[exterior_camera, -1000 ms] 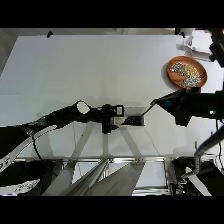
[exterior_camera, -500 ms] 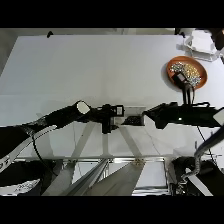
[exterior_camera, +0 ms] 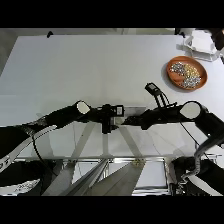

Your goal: Fold the box and place the chain.

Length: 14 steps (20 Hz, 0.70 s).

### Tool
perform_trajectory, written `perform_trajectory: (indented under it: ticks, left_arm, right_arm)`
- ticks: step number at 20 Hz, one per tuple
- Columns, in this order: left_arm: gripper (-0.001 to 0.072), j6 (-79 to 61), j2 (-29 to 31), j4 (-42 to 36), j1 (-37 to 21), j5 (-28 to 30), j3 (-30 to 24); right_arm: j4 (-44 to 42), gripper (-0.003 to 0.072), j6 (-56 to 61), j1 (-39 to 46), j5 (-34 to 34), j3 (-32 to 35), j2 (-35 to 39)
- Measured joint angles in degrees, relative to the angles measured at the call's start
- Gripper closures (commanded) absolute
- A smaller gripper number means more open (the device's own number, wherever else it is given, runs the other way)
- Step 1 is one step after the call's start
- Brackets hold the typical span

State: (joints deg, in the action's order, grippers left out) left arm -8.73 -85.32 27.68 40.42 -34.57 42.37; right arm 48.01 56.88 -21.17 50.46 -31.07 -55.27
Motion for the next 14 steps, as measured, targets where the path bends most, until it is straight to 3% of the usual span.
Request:
perform_trajectory:
  ticks: [4, 11, 14]
  left_arm:
    - [0.0505, 0.00, 0.00, 0.00, 0.00, 0.00, 0.00]
    - [0.0505, 0.00, 0.00, 0.00, 0.00, 0.00, 0.00]
    - [0.0505, 0.00, 0.00, 0.00, 0.00, 0.00, 0.00]
  right_arm:
    - [-0.28, 0.0482, -0.15, -0.98, -1.42, 0.00, -1.20]
    - [-0.13, 0.0487, -0.24, -1.25, -0.22, -1.25, 5.31]
    - [2.16, 0.0536, -0.35, -1.25, 0.81, -3.63, 10.71]
